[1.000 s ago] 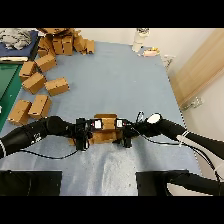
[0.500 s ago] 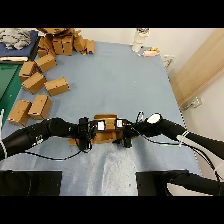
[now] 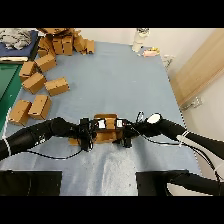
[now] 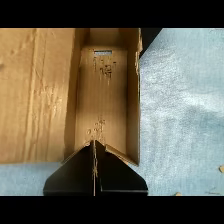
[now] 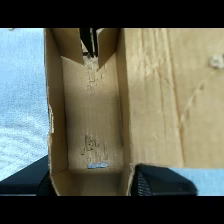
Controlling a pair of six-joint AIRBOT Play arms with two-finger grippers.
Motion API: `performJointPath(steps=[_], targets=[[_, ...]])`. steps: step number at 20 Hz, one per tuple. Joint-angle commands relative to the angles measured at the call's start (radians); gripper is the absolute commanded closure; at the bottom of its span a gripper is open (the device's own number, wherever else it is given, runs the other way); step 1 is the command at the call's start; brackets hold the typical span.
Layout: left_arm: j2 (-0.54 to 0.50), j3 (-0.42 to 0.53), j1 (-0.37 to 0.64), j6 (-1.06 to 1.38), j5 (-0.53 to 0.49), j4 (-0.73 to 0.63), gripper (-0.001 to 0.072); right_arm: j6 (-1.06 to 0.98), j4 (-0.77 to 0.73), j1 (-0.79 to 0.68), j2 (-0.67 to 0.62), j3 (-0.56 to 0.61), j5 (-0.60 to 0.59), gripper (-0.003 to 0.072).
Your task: Fold the box.
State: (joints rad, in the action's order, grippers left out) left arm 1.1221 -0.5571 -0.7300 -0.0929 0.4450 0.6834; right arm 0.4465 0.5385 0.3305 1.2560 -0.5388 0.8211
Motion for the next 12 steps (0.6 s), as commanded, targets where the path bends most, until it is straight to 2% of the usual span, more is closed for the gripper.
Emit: performJointPath(steps=[1, 2, 3, 10, 11, 12], targets=[[0.011, -0.012, 0.000, 0.000, 0.004, -0.012, 0.0574, 0.000, 0.000, 0.000, 0.000, 0.000, 0.001, 0.0182], [0.011, -0.016, 0.000, 0.000, 0.005, -0.023, 0.0337, 0.000, 0.000, 0.000, 0.000, 0.000, 0.001, 0.0182], [0.011, -0.018, 0.000, 0.000, -0.001, -0.042, 0.0237, 0.000, 0.000, 0.000, 0.000, 0.000, 0.001, 0.0182], [0.011, -0.020, 0.000, -0.001, 0.002, -0.042, 0.0239, 0.000, 0.000, 0.000, 0.000, 0.000, 0.000, 0.0181], [0.011, -0.020, 0.000, -0.002, 0.001, -0.041, 0.0277, 0.000, 0.000, 0.000, 0.000, 0.000, 0.000, 0.0182], [0.011, -0.020, 0.001, -0.009, 0.002, -0.039, 0.0543, 0.000, 0.000, 0.000, 0.000, 0.000, 0.000, 0.0181]])
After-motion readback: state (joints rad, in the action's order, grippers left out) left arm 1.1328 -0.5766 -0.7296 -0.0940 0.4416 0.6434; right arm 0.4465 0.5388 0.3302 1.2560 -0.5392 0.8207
